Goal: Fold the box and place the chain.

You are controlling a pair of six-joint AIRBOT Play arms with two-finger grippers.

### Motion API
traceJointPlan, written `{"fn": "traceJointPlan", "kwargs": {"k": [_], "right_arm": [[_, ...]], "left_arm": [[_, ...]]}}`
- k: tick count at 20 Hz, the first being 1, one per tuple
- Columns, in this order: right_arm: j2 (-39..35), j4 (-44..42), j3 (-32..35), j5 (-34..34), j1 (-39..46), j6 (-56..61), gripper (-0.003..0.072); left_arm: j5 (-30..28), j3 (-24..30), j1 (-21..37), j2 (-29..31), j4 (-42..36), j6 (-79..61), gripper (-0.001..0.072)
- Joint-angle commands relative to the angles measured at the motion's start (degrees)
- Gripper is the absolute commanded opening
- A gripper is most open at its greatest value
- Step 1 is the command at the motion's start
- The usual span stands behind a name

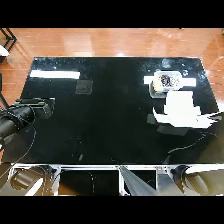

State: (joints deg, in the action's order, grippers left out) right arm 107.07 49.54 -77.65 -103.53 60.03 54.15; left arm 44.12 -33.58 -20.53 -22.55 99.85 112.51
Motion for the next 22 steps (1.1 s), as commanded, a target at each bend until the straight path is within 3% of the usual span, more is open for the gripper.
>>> {"fn": "traceJointPlan", "kwargs": {"k": [1,5,11,14,18,22], "right_arm": [[-1.2,-1.7,1.3,-1.2,-1.6,-0.8,0.0021],[-6.1,-9.5,9.4,-0.7,-4.4,-3.0,0.0022],[-18.8,-9.5,21.8,2.7,-12.8,-3.0,0.0021],[-27.8,-11.1,29.0,9.9,-18.3,-1.4,0.0021],[-41.8,-21.0,41.5,19.7,-29.1,-0.1,0.0021],[-57.0,-26.3,50.5,38.6,-45.5,8.7,0.0021]], "left_arm": [[0.0,0.0,0.0,0.0,0.0,0.0,0.0637],[0.0,0.0,0.0,0.0,-1.4,0.0,0.0636],[0.0,0.0,0.0,0.0,-1.4,0.0,0.0637],[-0.1,0.0,0.0,0.0,-2.6,0.0,0.0637],[-0.3,0.4,0.0,0.0,-8.0,0.0,0.0637],[-0.4,3.5,0.0,-1.8,-12.5,0.0,0.0636]]}}
